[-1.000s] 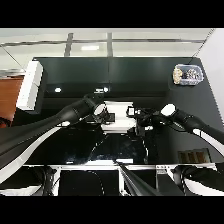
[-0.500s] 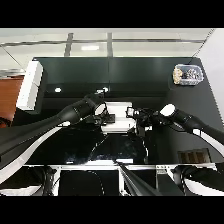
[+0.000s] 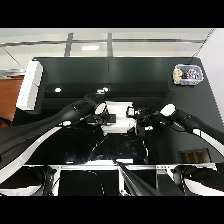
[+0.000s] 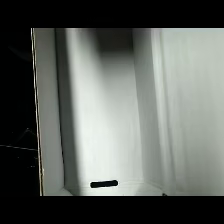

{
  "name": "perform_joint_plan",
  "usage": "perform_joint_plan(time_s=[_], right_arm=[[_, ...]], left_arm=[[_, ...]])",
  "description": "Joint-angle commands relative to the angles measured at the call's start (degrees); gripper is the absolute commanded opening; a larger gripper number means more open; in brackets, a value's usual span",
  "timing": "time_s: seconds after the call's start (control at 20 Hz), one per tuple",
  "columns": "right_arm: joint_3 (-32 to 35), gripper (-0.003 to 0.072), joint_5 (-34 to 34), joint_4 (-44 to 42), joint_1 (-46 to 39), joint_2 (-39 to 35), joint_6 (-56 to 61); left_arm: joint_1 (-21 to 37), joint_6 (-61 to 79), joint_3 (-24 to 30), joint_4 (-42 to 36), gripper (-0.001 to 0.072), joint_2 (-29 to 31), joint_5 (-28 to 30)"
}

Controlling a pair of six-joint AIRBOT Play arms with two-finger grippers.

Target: Fold the box and place the chain.

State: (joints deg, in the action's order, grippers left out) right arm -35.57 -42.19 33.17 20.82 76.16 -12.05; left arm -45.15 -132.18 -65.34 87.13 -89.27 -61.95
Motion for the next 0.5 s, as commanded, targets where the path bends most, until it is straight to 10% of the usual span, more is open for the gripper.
perform_joint_plan(time_s=[0.0, 0.2, 0.3, 0.45], right_arm=[[0.0, 0.0238, -0.1, -0.1, 0.0, 0.0, 0.1], [0.0, 0.0238, -0.1, -0.1, 0.0, 0.0, 0.1], [0.0, 0.0238, -0.1, -0.1, 0.0, 0.0, 0.1], [0.0, 0.0237, -0.3, 0.0, 0.0, 0.0, 0.0]], left_arm=[[0.0, -0.1, -0.2, 0.7, 0.0432, 0.0, 0.0], [0.0, -0.1, -0.2, 0.7, 0.0332, 0.0, 0.0], [0.0, 0.0, -0.2, 0.7, 0.0110, 0.0, 0.5], [0.0, 0.0, -0.2, 0.3, 0.0024, 0.0, 1.7]])
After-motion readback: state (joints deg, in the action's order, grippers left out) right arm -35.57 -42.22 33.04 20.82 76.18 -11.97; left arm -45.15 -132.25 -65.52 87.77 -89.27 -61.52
